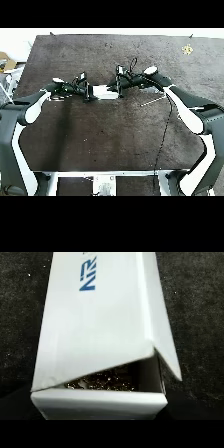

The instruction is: Fold the box and place the chain.

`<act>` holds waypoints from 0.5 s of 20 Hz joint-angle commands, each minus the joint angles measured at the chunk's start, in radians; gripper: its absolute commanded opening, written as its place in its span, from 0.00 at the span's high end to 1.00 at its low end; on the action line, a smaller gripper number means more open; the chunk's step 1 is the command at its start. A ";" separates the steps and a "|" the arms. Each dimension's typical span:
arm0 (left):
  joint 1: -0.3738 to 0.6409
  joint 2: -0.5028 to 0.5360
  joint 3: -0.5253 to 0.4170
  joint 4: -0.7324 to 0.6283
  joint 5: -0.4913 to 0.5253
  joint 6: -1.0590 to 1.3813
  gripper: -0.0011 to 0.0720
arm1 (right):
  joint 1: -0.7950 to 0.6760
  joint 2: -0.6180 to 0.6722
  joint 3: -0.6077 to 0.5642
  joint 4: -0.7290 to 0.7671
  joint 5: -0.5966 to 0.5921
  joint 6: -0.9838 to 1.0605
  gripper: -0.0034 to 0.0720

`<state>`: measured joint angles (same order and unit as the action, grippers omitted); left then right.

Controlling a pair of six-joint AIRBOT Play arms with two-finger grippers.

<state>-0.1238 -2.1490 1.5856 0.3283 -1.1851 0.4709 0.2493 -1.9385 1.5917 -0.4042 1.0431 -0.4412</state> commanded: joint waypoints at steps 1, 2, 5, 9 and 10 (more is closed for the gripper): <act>0.000 0.000 0.000 0.001 -0.001 0.000 0.59 | -0.001 0.000 0.001 0.018 -0.070 -0.001 0.71; 0.000 0.000 0.000 0.001 -0.001 0.000 0.60 | -0.001 0.000 0.001 0.028 -0.083 -0.001 0.71; 0.000 0.000 0.000 0.001 -0.001 0.000 0.59 | -0.001 0.000 0.001 0.028 -0.092 -0.001 0.70; 0.000 0.000 0.000 0.001 -0.001 0.000 0.59 | -0.001 0.000 0.001 0.037 -0.097 0.000 0.70; 0.000 0.000 0.000 0.001 -0.001 0.000 0.60 | -0.001 0.000 0.001 0.018 -0.082 0.006 0.70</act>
<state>-0.1238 -2.1490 1.5856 0.3283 -1.1854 0.4709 0.2489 -1.9381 1.5917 -0.3706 0.9585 -0.4423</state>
